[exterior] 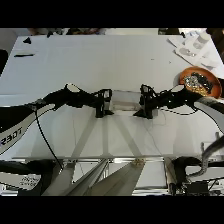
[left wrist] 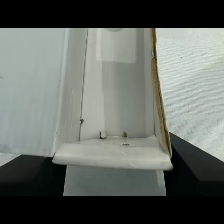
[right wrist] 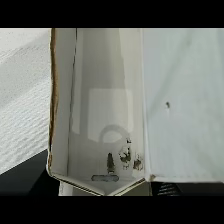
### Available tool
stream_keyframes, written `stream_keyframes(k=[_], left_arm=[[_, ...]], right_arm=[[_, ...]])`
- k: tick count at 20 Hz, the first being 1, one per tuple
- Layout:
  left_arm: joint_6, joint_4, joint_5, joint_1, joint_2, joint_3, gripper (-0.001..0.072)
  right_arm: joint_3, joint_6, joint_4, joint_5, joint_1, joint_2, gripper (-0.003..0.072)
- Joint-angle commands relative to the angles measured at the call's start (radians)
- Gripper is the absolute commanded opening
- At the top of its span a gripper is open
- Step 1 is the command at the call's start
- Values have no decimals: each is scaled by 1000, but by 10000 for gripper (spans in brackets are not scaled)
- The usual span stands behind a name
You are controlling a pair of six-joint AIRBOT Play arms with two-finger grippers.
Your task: Fold the box and place the chain.
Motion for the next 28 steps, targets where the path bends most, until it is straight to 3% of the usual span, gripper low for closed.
stream_keyframes(k=[1, 15, 16, 18, 19, 23, 28], left_arm=[[2, 3, 3, 0, 0, 0, 348], [2, 2, 3, -1, 0, 0, 348], [2, 2, 3, 0, 0, 0, 348], [2, 2, 3, 0, 0, 0, 348], [2, 2, 3, -1, 0, 0, 348], [2, 2, 3, 0, 0, 0, 348], [2, 2, 3, -1, 0, 0, 348]], right_arm=[[-1, 0, 0, 2, 1, 0, 321], [-1, 2, 24, 4, 3, 0, 320], [-1, 2, 25, 3, 3, 0, 333], [-1, 2, 30, -10, 2, 3, 623], [-1, 4, 29, -19, -2, 10, 660], [-1, 4, 11, -21, -50, 96, 660], [-1, 88, -174, -19, -127, 245, 660]])
